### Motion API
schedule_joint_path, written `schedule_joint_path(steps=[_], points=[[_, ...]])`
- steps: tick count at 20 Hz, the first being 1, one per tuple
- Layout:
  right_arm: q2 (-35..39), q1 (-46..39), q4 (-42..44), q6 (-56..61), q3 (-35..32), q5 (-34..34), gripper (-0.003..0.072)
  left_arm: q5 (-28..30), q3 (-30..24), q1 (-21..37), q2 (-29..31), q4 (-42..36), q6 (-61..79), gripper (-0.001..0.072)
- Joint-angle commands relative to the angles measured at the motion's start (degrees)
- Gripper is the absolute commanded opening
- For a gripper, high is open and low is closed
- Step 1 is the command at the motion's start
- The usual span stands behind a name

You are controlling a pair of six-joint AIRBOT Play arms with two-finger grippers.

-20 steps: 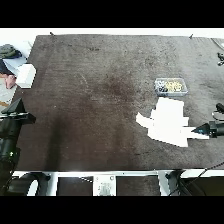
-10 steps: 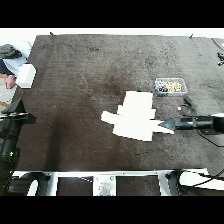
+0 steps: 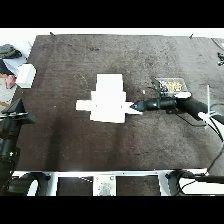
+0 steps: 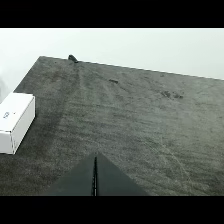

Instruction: Fold the box and place the chain.

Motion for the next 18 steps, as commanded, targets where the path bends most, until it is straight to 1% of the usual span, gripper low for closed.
schedule_joint_path(steps=[1, 3, 4, 5, 6, 7, 8, 9, 11, 13, 16, 17, 18], points=[[-5.2, 2.9, 0.5, 1.7, 6.2, -4.1, -0.0019, -0.3, 0.1, 0.0, 0.0, -0.1, -0.1, 0.0011], [-5.5, 2.9, -1.3, 1.7, 7.1, -7.3, -0.0019, -3.2, 0.1, 0.0, 0.0, 0.2, 0.2, 0.0015], [-5.5, 2.9, -2.5, 1.6, 7.6, -8.0, -0.0019, -6.8, 0.1, 0.0, 0.0, 1.1, 1.4, 0.0318], [-5.5, 2.9, -4.1, 1.6, 7.9, -8.4, -0.0019, -12.1, 0.2, 0.0, -0.2, 2.6, 4.1, 0.0698], [-5.5, 3.0, -5.4, 1.4, 8.3, -8.8, -0.0019, -16.6, 0.3, 0.0, -0.6, 2.7, 5.9, 0.0639], [-5.5, 3.0, -5.7, 0.5, 8.5, -9.3, -0.0019, -19.9, 0.7, 0.0, -1.0, 2.7, 7.5, 0.0478], [-5.5, 3.0, -5.8, 0.4, 8.5, -10.6, -0.0019, -21.3, 1.2, 0.0, -2.1, 2.6, 8.0, 0.0417], [-5.5, 3.0, -5.8, -0.2, 8.5, -11.3, -0.0019, -21.6, 1.9, 0.0, -3.7, 2.6, 8.0, 0.0423], [-5.5, 3.2, -5.7, -1.8, 8.5, -11.3, -0.0019, -22.8, 4.2, 0.0, -9.4, 2.6, 8.0, 0.0424], [-5.6, 4.0, -5.7, -2.6, 8.5, -11.3, -0.0019, -27.3, 8.2, 0.0, -18.5, 2.6, 8.2, 0.0424], [-6.8, 5.4, -5.7, -2.6, 8.5, -12.2, -0.0019, -33.0, 16.4, 0.0, -35.8, 2.7, 9.9, 0.0425], [-7.4, 5.6, -5.7, -2.6, 8.5, -11.7, -0.0019, -35.1, 19.2, 0.0, -40.8, 2.8, 10.9, 0.0486], [-7.8, 5.8, -5.7, -2.6, 8.5, -11.5, -0.0019, -36.9, 22.5, 0.0, -45.9, 3.2, 11.3, 0.0610]])
